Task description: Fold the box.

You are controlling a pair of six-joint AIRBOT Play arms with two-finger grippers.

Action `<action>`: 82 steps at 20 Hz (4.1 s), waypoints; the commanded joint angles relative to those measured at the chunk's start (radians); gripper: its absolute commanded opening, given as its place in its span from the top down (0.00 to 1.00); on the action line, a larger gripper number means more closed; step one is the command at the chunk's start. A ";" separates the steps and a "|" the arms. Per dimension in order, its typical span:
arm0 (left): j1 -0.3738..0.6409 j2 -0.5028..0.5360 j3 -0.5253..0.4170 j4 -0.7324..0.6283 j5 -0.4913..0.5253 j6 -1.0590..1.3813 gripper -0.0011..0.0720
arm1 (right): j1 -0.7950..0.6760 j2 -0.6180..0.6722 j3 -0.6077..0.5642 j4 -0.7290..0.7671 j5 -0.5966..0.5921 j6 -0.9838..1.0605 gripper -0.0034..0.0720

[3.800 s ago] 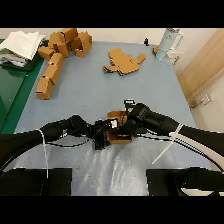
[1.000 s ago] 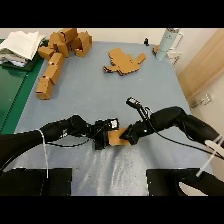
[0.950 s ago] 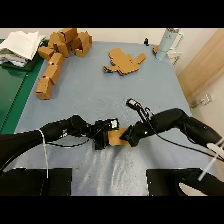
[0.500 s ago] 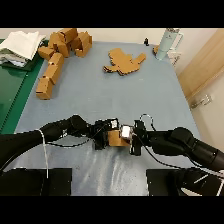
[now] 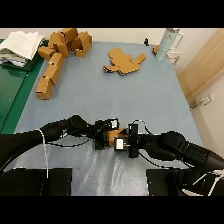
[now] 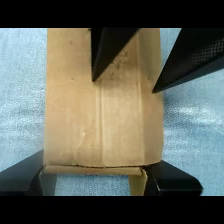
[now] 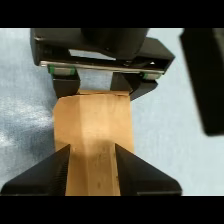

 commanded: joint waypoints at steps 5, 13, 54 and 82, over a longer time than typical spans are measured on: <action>0.000 0.000 0.001 0.000 0.000 0.000 0.25 | 0.003 -0.038 0.000 -0.005 0.042 -0.035 0.27; 0.000 0.000 0.001 0.000 0.000 0.000 0.25 | 0.004 -0.038 0.000 -0.009 0.046 -0.036 0.69; 0.000 0.000 0.001 0.000 0.000 0.000 0.25 | 0.004 0.062 0.002 -0.001 -0.004 -0.035 0.84; 0.000 0.000 0.001 0.000 0.001 0.000 0.25 | 0.003 -0.011 0.016 -0.020 0.005 -0.035 0.58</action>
